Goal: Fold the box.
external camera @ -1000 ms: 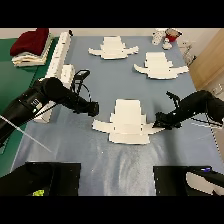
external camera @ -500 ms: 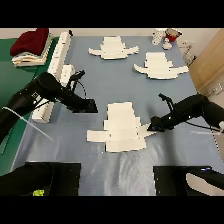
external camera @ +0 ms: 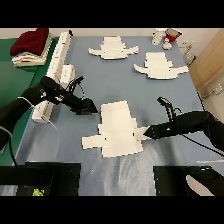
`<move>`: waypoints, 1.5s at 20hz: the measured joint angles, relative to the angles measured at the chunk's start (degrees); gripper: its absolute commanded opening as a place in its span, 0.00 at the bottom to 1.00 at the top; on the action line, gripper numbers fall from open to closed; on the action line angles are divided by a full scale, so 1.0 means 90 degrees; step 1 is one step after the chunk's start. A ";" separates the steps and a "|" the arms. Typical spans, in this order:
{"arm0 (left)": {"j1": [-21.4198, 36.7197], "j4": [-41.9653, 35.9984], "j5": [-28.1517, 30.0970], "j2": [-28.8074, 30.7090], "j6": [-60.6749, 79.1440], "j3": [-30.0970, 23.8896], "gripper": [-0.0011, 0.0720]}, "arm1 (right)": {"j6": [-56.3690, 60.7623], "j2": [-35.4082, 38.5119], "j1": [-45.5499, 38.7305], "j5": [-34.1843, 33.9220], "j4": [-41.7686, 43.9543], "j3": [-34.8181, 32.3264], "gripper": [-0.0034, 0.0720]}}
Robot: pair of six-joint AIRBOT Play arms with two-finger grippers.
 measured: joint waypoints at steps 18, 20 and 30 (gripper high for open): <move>-0.0848 -0.1013 -0.2064 -0.2132 0.2050 0.1498 0.16 | 0.0097 0.0153 0.0046 0.0053 -0.0085 -0.0068 0.05; -0.0855 -0.0998 -0.2161 -0.2140 0.2125 0.1508 0.16 | 0.0097 0.0151 0.0046 0.0056 -0.0085 -0.0068 0.05; -0.1005 -0.0988 -0.2195 -0.2178 0.2402 0.1515 0.03 | 0.0100 0.0151 0.0046 0.0129 -0.0087 -0.0068 0.05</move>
